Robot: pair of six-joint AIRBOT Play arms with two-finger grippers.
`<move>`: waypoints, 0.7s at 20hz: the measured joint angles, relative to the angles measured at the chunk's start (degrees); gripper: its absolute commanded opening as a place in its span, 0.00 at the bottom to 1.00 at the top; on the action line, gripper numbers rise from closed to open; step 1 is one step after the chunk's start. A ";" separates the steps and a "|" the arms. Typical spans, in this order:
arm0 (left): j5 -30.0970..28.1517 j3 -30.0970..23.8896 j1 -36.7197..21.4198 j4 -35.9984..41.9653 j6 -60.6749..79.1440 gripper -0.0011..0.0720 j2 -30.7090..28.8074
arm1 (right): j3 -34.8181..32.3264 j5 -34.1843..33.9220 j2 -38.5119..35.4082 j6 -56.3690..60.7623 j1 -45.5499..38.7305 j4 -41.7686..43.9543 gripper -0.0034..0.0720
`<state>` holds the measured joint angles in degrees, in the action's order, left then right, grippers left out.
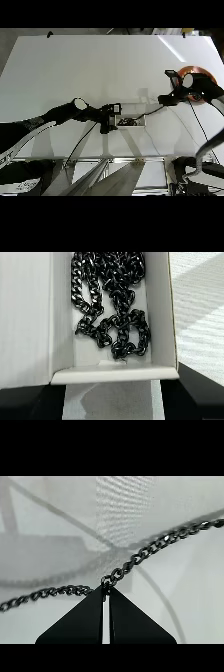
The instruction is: Fold the box and place the chain.
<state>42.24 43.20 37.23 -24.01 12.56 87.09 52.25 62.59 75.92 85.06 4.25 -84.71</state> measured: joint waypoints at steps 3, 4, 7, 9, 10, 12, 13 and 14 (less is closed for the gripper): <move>0.00 0.00 0.00 0.00 0.00 0.36 0.00 | 0.00 3.21 -7.15 -0.22 0.00 1.73 0.06; 0.00 -0.02 0.00 0.02 0.00 0.36 0.00 | 0.00 4.28 -9.70 -0.52 0.09 2.86 0.06; 0.00 0.00 0.00 0.02 0.00 0.36 0.00 | 0.00 7.52 -17.53 -1.62 2.21 6.34 0.06; 0.00 0.00 0.00 0.00 0.00 0.36 0.00 | 0.00 9.11 -21.92 -2.08 5.49 7.93 0.06; 0.00 0.00 0.00 0.02 0.00 0.36 0.00 | 0.00 9.77 -23.58 -2.21 7.50 8.46 0.06; 0.00 0.00 0.00 0.02 0.00 0.36 0.00 | 0.00 10.45 -26.05 -2.34 12.31 9.33 0.06; 0.00 0.00 0.00 0.02 0.00 0.36 0.00 | -0.04 10.38 -26.82 -2.36 14.91 9.94 0.06; 0.00 0.00 0.00 0.02 0.00 0.36 0.00 | -0.04 10.05 -27.34 -2.36 17.29 10.64 0.06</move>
